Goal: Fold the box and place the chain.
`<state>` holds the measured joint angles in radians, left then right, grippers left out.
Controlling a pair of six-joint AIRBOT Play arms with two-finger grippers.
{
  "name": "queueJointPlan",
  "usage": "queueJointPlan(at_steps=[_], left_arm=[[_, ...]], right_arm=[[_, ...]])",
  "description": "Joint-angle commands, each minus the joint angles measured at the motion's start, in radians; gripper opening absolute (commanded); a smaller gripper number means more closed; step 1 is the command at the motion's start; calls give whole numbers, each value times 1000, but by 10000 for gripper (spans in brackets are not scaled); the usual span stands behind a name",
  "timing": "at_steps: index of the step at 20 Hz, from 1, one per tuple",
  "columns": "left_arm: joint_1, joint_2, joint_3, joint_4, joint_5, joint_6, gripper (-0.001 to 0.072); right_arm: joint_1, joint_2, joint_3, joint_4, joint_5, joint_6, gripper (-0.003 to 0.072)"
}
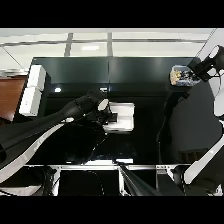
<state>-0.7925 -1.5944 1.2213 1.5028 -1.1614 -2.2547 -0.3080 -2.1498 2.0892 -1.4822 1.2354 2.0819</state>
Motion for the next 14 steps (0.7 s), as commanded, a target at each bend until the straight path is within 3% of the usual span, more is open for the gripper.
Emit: queueJointPlan(at_steps=[1,10,14], left_arm=[[1,0,1,0,0,0,24],[1,0,1,0,2,0,24],[1,0,1,-1,5,0,24]], right_arm=[[0,32,-12,-6,8,-105,10],[18,500,-12,-26,16,-413,9],[31,695,-15,234,22,-581,8]])
